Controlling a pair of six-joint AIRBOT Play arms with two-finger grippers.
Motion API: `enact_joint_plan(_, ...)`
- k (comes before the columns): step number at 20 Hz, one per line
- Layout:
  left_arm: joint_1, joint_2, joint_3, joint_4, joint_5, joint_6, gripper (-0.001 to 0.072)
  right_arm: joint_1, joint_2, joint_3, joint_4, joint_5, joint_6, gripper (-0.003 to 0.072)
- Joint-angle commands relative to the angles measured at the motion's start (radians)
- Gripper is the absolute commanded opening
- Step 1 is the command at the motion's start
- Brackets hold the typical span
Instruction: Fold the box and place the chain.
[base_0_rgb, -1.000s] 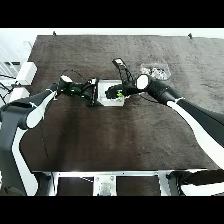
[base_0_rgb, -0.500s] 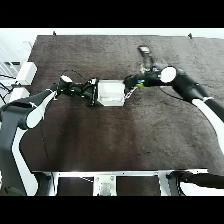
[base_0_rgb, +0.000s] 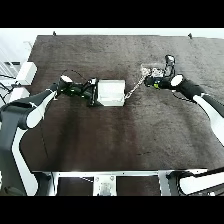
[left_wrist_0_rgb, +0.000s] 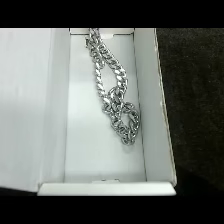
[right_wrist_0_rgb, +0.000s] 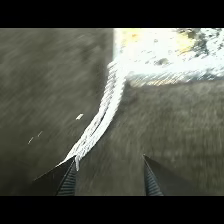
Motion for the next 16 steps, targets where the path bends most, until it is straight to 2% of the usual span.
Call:
enact_joint_plan(1, 0.000, 0.000, 0.000, 0.000, 0.002, 0.000, 0.0624, 0.005, -0.133, 0.094, 0.079, -0.036, 0.005, 0.0499)
enact_joint_plan(7, 0.001, 0.000, 0.000, 0.000, 0.003, 0.000, 0.0624, 0.052, -0.286, 0.263, 0.121, -0.038, -0.001, 0.0495)
enact_joint_plan(8, 0.000, 0.000, 0.000, 0.000, 0.003, 0.000, 0.0624, 0.051, -0.299, 0.270, 0.118, -0.038, -0.003, 0.0410)
enact_joint_plan(10, 0.001, 0.000, 0.000, 0.000, 0.003, 0.000, 0.0624, 0.051, -0.303, 0.269, 0.108, -0.047, -0.014, 0.0359)
enact_joint_plan(11, 0.000, 0.000, 0.000, 0.000, 0.003, 0.000, 0.0624, 0.051, -0.303, 0.269, 0.106, -0.048, -0.019, 0.0284)
enact_joint_plan(12, 0.000, 0.000, 0.000, 0.000, 0.003, 0.000, 0.0624, 0.057, -0.300, 0.269, 0.106, -0.048, -0.046, 0.0094)
enact_joint_plan(13, 0.000, 0.000, 0.000, 0.000, 0.003, 0.000, 0.0624, 0.062, -0.300, 0.269, 0.105, -0.050, -0.055, 0.0009)
enact_joint_plan(16, 0.000, 0.000, 0.000, 0.000, 0.003, 0.000, 0.0624, 0.061, -0.285, 0.267, 0.106, -0.045, -0.054, 0.0006)
